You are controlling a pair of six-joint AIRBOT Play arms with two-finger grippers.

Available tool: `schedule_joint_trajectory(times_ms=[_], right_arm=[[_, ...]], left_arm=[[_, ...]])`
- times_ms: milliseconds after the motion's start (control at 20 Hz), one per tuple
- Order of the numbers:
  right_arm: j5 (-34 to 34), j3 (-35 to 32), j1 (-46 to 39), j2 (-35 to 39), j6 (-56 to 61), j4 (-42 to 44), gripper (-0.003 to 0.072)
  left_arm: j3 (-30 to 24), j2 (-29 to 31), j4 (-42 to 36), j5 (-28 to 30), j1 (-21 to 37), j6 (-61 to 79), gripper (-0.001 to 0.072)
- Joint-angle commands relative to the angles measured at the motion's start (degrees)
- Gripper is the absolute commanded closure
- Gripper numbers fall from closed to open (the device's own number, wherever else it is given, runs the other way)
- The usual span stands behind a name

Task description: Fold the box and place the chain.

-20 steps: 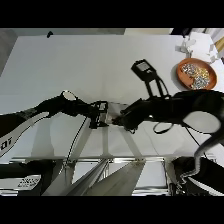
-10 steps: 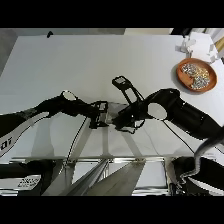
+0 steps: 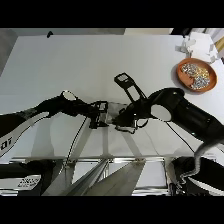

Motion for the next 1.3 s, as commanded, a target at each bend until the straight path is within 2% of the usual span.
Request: schedule_joint_trajectory(times_ms=[0, 100, 200, 300, 400, 500, 600, 850, 1250], right_arm=[[10.5, 0.0, 0.0, 5.4, -0.7, -6.3, 0.0399], [16.1, -2.0, 0.1, 8.5, -6.8, -7.0, 0.0401], [15.1, -7.1, 0.1, 10.7, -10.6, -6.9, 0.0401], [10.4, -13.5, 0.1, 11.0, -15.3, -6.8, 0.0401], [2.4, -20.1, 0.1, 11.0, -22.6, -5.2, 0.0455], [-2.3, -24.7, 0.1, 11.0, -32.8, -5.0, 0.0436], [-3.9, -26.2, 0.0, 11.0, -37.6, -5.2, 0.0404], [-14.3, -28.8, 0.1, 11.0, -37.9, -3.7, 0.039], [-21.7, -30.0, 0.0, 7.5, -39.4, 0.6, 0.0391]], left_arm=[[0.0, 0.0, 0.0, 0.0, 0.0, 0.0, 0.0437], [0.0, 0.0, 0.0, 0.0, 0.0, 0.0, 0.0437], [0.0, 0.0, 0.0, 0.0, 0.0, 0.0, 0.0437], [0.0, 0.0, 0.0, 0.0, 0.0, 0.0, 0.0437], [0.0, 0.0, 0.0, 0.0, 0.0, 0.0, 0.0437], [0.0, 0.0, 0.0, 0.0, 0.0, 0.0, 0.0437], [0.0, 0.0, 0.0, 0.0, 0.0, 0.0, 0.0437], [0.0, 0.0, 0.0, 0.0, 0.0, 0.0, 0.0437], [0.0, 0.0, 0.0, 0.0, 0.0, 0.0, 0.0437]])
